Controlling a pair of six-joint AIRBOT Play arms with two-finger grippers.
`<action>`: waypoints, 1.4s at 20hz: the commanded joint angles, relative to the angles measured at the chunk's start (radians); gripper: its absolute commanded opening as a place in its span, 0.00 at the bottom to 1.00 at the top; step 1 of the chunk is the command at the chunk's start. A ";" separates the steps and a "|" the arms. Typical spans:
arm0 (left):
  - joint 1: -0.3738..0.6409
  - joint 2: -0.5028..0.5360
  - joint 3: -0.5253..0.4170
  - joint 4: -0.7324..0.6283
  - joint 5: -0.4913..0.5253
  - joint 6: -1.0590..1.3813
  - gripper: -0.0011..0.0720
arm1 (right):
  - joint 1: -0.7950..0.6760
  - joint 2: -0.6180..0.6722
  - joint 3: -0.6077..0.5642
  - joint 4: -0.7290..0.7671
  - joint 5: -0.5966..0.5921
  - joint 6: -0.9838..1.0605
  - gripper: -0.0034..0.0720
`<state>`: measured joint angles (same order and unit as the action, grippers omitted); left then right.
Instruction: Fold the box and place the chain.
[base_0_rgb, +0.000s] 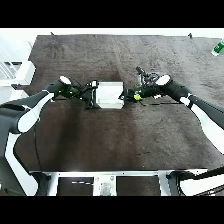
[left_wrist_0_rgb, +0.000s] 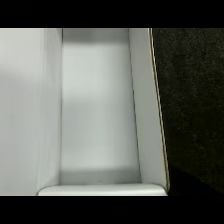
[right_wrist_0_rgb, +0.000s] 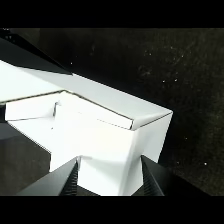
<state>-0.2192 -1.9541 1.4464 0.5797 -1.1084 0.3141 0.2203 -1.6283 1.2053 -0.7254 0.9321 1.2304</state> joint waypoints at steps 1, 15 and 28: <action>0.001 0.001 0.000 0.000 0.000 0.000 0.74 | 0.023 -0.003 0.010 -0.026 -0.023 0.027 0.65; 0.001 0.001 0.000 0.000 0.000 0.000 0.74 | 0.099 -0.110 0.160 -0.361 0.042 0.322 0.65; 0.001 0.001 0.000 0.000 0.000 -0.002 0.74 | 0.207 -0.227 0.398 -0.746 0.224 0.631 0.62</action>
<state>-0.2195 -1.9541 1.4460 0.5793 -1.1080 0.3134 0.4061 -1.8240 1.5517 -1.3594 1.0889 1.7733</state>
